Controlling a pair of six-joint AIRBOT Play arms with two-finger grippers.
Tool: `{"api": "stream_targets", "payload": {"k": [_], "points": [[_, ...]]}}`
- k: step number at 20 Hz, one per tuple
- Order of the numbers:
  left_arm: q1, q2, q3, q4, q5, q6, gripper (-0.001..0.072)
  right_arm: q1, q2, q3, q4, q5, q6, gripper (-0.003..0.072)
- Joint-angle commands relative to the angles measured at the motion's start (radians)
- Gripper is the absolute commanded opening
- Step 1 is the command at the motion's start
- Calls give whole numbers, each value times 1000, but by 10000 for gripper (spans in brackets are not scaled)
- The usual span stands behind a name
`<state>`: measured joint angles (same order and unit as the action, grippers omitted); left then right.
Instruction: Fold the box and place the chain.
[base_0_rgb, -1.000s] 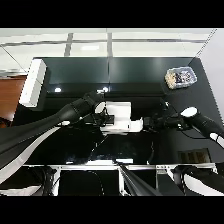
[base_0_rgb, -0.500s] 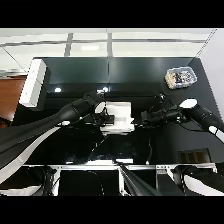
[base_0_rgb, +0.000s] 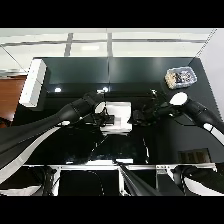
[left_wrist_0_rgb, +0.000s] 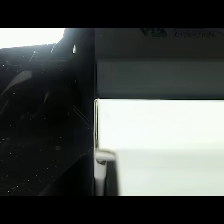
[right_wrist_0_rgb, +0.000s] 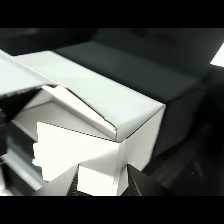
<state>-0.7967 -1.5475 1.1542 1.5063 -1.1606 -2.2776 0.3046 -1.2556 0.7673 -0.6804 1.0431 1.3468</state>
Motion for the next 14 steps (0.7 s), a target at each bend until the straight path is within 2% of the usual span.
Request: {"api": "stream_targets", "payload": {"k": [1, 4, 14], "points": [[1, 0, 1, 0, 1, 0, 29, 92, 0, 68, -186, -53, 195, 336], [1, 0, 1, 0, 1, 0, 28, 141, -2, 85, -211, -84, 255, 336], [1, 0, 1, 0, 0, 0, 28, 245, -13, 94, -455, -132, 496, 336]]}}
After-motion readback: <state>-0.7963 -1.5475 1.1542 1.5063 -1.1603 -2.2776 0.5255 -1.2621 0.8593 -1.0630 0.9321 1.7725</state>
